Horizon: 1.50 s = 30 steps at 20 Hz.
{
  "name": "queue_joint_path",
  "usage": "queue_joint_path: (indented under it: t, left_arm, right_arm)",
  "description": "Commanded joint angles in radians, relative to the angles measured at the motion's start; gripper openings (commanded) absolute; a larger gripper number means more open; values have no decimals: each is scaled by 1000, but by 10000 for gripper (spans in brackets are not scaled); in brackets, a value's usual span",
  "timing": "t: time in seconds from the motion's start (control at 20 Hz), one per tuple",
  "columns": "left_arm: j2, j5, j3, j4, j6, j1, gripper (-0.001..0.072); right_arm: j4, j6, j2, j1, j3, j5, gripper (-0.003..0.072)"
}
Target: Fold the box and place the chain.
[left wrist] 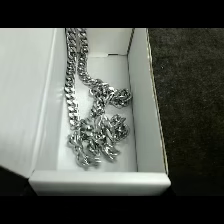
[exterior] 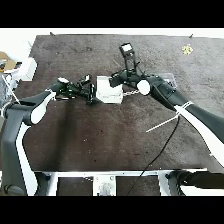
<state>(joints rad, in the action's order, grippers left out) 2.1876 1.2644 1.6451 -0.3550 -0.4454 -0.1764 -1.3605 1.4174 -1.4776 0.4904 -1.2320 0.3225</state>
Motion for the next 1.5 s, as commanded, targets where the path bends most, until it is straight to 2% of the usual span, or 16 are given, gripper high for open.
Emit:
queue_joint_path:
  t: [0.0, 0.1, 0.15, 0.3, 0.4, 0.7, 1.2, 1.3, 1.35, 1.4, 1.45]
  left_arm:
    - [0, 0, 0, 0, 0, 1, 346]
    - [0, 0, 0, 0, 0, 1, 345]
    - [0, 0, 0, 0, 0, 1, 345]
    - [0, 0, 0, 0, 0, 1, 345]
    - [0, 0, 0, 0, 0, 1, 346]
    - [0, 0, 0, 0, 0, 1, 345]
    - [0, 0, 0, 0, 0, 1, 345]
    - [0, 0, 0, 0, 0, 1, 345]
    - [0, 0, 0, 0, 0, 1, 345]
    - [0, 0, 0, 0, 0, 1, 345]
    - [0, 0, 0, 0, 0, 1, 345]
  right_arm:
    - [3, 48, 38, -118, 13, 134, 259]
    - [3, 117, 70, -224, 46, 224, 259]
    - [4, 166, 75, -280, 81, 229, 258]
    - [6, 262, 55, -397, 195, 161, 257]
    - [55, 261, 8, -428, 218, 129, 257]
    - [167, 255, -102, -423, 216, -2, 257]
    - [225, 256, -140, -371, 213, -140, 256]
    - [225, 259, -144, -371, 213, -163, 140]
    - [225, 268, -145, -371, 213, -162, 139]
    - [225, 270, -144, -371, 213, -151, 30]
    - [225, 271, -142, -371, 213, -130, 6]
